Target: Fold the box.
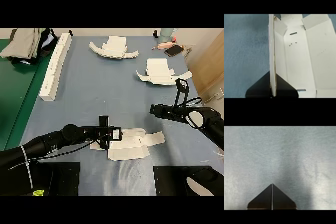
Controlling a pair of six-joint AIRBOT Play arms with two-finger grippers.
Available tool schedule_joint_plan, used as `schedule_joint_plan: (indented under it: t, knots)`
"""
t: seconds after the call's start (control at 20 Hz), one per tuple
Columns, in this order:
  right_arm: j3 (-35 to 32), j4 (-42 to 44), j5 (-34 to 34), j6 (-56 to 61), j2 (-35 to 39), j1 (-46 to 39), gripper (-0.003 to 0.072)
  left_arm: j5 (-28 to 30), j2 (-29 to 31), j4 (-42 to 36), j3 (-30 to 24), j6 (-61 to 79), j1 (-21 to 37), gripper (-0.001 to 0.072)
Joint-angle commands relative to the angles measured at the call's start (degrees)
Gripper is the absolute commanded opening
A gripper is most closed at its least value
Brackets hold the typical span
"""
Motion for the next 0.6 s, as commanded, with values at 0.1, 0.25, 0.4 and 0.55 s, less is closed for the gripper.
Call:
schedule_joint_plan:
  t: [0.1,0.25,0.4,0.55]
  knots:
    - [0.04,0.76,-0.04,-0.02,0.04,0.04,0.0,-1.33,-0.09,-2.25,-0.87,-0.07,0.02,0.0013]
    - [0.04,0.83,-0.04,-0.02,0.04,0.04,0.0,-5.62,-0.09,-2.23,-0.87,-1.97,0.02,0.0015]
    - [0.04,0.83,0.0,-0.02,0.04,0.04,0.0,-8.11,0.31,-2.23,-0.85,-3.34,0.02,0.0016]
    - [0.04,0.83,0.0,-0.02,0.04,0.04,0.0,-7.61,1.95,-2.21,-0.59,-5.79,0.11,0.0015]
